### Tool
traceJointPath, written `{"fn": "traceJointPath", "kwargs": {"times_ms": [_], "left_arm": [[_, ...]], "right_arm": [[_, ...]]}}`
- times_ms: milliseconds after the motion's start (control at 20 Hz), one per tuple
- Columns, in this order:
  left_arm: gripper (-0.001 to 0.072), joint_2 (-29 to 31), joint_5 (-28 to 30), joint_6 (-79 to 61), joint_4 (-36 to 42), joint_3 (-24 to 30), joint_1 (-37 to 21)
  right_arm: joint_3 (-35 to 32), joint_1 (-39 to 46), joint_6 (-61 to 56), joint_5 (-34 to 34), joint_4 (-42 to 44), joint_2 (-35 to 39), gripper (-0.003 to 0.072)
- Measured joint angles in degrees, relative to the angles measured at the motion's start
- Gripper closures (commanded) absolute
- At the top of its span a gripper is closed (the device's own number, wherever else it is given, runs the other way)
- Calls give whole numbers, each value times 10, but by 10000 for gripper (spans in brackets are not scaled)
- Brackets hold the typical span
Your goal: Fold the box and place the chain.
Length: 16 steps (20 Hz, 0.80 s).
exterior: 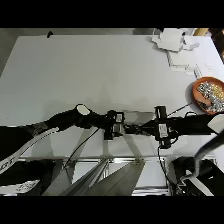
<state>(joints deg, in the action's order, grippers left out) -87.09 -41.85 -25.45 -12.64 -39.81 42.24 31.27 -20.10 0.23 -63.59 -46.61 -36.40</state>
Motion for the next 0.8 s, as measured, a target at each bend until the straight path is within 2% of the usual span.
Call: {"fn": "traceJointPath", "kwargs": {"times_ms": [100, 150, 200, 250, 350, 500, 650, 800], "left_arm": [[491, 0, 0, 0, 0, 0, 0], [491, 0, 0, 0, 0, 0, 0], [491, 0, 0, 0, 0, 0, 0], [491, 0, 0, 0, 0, 0, 0], [491, 0, 0, 0, 0, 0, 0], [491, 0, 0, 0, 0, 0, 0], [491, 0, 0, 0, 0, 0, 0], [491, 0, 0, 0, 0, 0, 0]], "right_arm": [[-14, -17, -13, 37, 3, -10, 662], [-19, -22, -21, 51, 3, -18, 606], [-22, -25, -29, 61, 0, -28, 514], [-25, -28, -37, 70, -6, -38, 476], [-24, -31, -53, 78, -23, -52, 478], [16, -20, -78, 27, -69, -61, 505], [62, 37, -93, -51, -131, -65, 507], [74, 121, -94, -91, -182, -67, 507]]}}
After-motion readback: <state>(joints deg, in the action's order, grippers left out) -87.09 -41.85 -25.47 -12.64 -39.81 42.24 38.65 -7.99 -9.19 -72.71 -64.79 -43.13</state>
